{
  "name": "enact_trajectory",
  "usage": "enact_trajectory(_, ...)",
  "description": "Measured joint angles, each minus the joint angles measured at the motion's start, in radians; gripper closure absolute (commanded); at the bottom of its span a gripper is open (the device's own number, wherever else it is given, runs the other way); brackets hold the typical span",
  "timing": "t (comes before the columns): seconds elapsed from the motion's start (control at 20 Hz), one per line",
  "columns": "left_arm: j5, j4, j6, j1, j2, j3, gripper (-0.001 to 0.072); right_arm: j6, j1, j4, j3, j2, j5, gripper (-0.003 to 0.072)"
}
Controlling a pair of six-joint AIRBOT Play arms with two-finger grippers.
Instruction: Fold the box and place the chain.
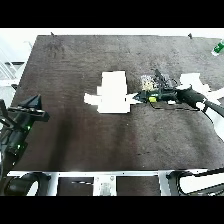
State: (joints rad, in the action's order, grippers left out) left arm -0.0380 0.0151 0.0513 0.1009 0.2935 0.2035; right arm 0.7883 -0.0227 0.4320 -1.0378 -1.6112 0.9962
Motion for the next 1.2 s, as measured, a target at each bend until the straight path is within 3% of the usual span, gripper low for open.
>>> enact_trajectory(0.4,0.001,0.049,-0.014,0.0,0.003,0.001,0.017,0.036,0.056,0.056,-0.001,-0.006,-0.093,0.0679)
enact_trajectory(0.55,0.008,0.058,-0.024,0.0,0.051,0.024,0.0169,0.037,0.061,0.074,-0.001,-0.006,-0.105,0.0679)
enact_trajectory(0.75,-0.007,0.066,-0.031,0.0,0.232,0.128,0.0169,0.024,0.069,0.084,-0.001,-0.006,-0.114,0.0679)
enact_trajectory(1.2,-0.223,0.092,-0.034,0.0,0.723,0.476,0.0171,-0.014,0.089,0.035,0.021,0.012,-0.149,0.0679)
